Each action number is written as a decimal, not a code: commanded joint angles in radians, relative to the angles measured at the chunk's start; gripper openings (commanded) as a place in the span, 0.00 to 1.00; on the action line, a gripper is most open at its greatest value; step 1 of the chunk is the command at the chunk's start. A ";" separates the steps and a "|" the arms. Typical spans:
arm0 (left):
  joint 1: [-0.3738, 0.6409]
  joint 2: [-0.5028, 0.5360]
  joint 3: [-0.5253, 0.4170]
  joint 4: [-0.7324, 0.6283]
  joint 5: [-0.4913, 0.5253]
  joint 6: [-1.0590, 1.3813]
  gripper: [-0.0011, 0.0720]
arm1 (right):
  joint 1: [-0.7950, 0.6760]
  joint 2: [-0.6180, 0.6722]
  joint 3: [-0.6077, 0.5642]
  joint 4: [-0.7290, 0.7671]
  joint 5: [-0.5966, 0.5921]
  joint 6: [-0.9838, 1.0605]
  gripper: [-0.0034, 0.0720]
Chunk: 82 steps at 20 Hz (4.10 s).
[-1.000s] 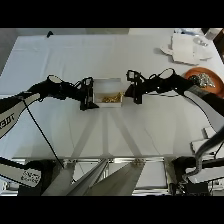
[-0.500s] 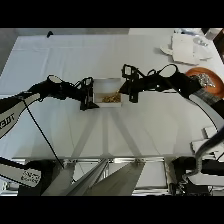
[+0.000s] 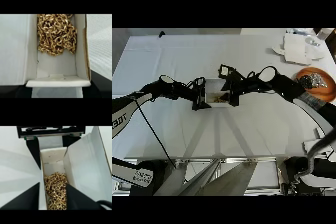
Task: Fold the box and place the chain.
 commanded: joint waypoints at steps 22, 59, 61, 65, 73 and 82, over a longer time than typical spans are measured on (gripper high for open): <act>0.001 0.000 0.001 0.000 0.000 0.000 0.55 | -0.073 -0.464 0.764 -0.167 0.500 0.615 0.27; 0.001 0.000 0.001 0.000 0.000 0.000 0.55 | 0.135 -0.153 0.225 -0.447 0.026 0.368 0.44; 0.001 0.000 0.001 0.000 0.000 0.000 0.55 | 0.150 -0.150 0.225 -0.458 -0.018 0.369 0.44; 0.001 0.000 0.001 0.000 0.000 0.000 0.55 | 0.169 -0.136 0.225 -0.521 -0.049 0.377 0.44; 0.001 0.000 0.001 0.000 0.000 0.000 0.55 | 0.185 0.013 0.060 -0.515 -0.114 0.347 0.44; 0.001 0.000 0.001 0.000 0.000 0.000 0.55 | 0.177 0.009 0.007 -0.518 -0.177 0.350 0.53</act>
